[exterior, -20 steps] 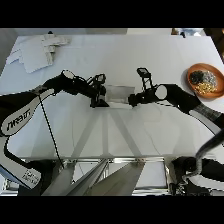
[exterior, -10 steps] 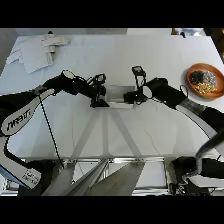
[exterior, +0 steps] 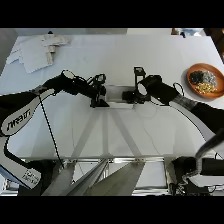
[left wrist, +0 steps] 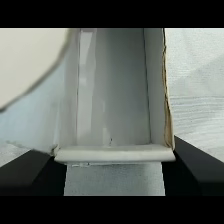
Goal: Fold the box and place the chain.
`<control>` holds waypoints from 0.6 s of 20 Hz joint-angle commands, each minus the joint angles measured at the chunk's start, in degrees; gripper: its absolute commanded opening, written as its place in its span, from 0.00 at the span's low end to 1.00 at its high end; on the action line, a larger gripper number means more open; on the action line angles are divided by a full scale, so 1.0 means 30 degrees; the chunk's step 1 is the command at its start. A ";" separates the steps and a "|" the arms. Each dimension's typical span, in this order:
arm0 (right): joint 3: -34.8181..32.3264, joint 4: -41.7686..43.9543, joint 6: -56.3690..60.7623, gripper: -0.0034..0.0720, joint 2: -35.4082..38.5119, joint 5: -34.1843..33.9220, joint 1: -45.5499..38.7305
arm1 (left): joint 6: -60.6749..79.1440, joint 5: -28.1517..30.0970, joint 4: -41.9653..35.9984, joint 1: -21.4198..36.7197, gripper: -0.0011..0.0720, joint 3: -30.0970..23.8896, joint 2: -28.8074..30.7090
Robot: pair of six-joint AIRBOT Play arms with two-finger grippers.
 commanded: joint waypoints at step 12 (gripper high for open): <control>0.0058 -0.0015 0.0357 0.47 0.0466 -0.0117 0.0015 | 0.0007 0.0007 0.0007 0.0007 0.58 0.0007 0.0000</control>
